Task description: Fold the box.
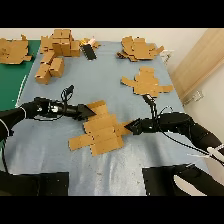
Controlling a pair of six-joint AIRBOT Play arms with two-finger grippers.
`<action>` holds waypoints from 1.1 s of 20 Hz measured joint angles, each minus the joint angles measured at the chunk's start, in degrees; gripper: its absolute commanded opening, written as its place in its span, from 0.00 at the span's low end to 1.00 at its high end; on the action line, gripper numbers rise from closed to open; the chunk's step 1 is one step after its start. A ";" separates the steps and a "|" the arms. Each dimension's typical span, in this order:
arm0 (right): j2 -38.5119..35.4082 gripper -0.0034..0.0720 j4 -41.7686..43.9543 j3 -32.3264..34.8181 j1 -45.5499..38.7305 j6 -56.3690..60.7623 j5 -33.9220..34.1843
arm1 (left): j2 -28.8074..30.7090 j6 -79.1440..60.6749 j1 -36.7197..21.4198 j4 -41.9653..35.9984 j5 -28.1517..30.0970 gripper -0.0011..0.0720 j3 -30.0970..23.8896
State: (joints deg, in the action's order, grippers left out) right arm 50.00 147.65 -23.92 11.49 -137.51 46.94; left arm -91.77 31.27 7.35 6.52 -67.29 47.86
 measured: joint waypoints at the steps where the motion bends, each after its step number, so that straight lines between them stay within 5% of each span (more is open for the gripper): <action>1: 0.00 0.05 -0.02 0.00 0.00 0.02 0.00 | -0.31 -0.48 0.24 -0.42 -0.48 0.50 0.22; 3: 0.00 0.05 -0.02 0.00 0.00 0.09 0.00 | -0.70 -1.29 0.57 -0.83 -1.60 0.48 0.50; 5: 0.00 0.05 -0.04 0.00 0.00 0.24 0.00 | -0.87 -1.86 0.68 -1.16 -2.69 0.11 0.72; 22: 0.00 0.05 -0.20 0.00 0.00 0.96 0.00 | -1.05 -5.01 0.85 -0.39 -5.60 0.11 0.83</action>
State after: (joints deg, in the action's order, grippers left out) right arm 50.00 147.46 -23.92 11.49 -136.55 46.94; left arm -92.82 26.26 8.21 6.13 -72.88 48.69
